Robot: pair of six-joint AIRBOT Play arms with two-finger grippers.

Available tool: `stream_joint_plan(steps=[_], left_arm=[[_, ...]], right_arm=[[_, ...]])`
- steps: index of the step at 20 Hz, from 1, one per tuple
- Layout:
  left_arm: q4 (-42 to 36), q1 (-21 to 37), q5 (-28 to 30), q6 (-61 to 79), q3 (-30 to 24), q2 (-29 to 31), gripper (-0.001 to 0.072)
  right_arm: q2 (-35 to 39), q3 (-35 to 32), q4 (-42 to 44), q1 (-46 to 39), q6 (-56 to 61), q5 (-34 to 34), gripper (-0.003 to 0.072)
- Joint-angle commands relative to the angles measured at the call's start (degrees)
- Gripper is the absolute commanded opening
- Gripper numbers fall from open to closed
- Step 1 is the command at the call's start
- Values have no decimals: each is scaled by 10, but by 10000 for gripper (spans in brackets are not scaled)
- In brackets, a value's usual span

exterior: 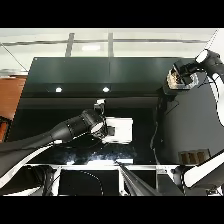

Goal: Fold the box and place the chain.

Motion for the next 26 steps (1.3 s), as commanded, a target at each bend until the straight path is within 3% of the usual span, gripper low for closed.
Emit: stream_joint_plan(steps=[1, 2, 4, 8, 10, 13, 15, 19, 23, 26], left_arm=[[0, 0, 0, 0, 0, 0, 27], [0, 0, 0, 0, 0, 0, 27], [0, 0, 0, 0, 0, 0, 27], [0, 0, 1, 0, 0, 0, 27], [0, 0, 0, 0, 0, 0, 27], [0, 0, 0, 0, 0, 0, 27], [0, 0, 0, 0, 0, 0, 27], [0, 0, 0, 0, 0, 0, 27], [0, 0, 0, 0, 0, 0, 27], [0, 0, 0, 0, 0, 0, 27]], right_arm=[[-6, 1, 18, -2, -33, 5, 163], [-6, 3, 24, -3, -57, 12, 56], [1, 5, 26, -9, -104, 27, 12], [64, 5, 59, -35, -271, 40, 9], [116, 6, 115, -55, -395, 66, 9], [210, 6, 188, -90, -472, 108, 7], [277, 6, 214, -102, -491, 112, 7], [360, 32, 342, -130, -545, 116, 8], [397, 118, 397, -140, -548, 147, 7], [444, 124, 401, -125, -548, 189, 7]])
